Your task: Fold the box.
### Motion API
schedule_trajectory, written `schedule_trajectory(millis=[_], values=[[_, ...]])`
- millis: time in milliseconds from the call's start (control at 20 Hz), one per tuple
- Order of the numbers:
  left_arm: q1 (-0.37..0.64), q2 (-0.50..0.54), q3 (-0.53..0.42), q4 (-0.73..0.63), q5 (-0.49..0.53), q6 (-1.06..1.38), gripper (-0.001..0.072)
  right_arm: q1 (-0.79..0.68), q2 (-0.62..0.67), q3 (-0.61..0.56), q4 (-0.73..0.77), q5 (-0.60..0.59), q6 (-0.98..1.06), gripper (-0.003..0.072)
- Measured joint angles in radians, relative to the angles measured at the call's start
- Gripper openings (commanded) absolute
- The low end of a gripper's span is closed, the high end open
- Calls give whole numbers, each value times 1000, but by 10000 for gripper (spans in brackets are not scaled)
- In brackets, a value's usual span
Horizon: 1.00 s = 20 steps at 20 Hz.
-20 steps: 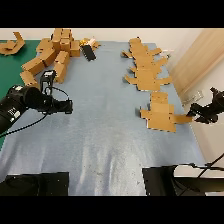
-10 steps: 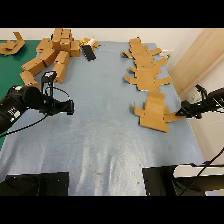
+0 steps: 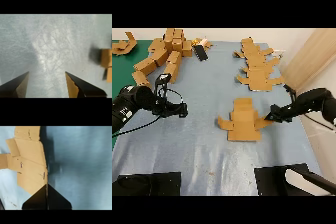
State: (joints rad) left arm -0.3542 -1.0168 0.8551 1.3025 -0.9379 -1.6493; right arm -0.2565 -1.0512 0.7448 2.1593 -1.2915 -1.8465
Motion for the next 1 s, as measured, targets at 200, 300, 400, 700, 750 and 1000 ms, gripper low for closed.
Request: schedule_trajectory(millis=[200,300,400,700,750,1000], values=[[0,0,0,-19,-40,27,695,196,154,-182,7,106,128,0],[0,0,0,-29,-51,34,694,286,198,-246,6,163,181,4],[0,0,0,-52,-58,46,694,347,219,-279,6,199,210,187],[0,-1,0,-162,-65,115,694,405,187,-310,1,243,242,280],[0,-3,0,-174,-66,122,694,407,172,-311,3,248,241,248],[58,-46,0,-293,-93,200,694,433,115,-313,60,259,171,4]])
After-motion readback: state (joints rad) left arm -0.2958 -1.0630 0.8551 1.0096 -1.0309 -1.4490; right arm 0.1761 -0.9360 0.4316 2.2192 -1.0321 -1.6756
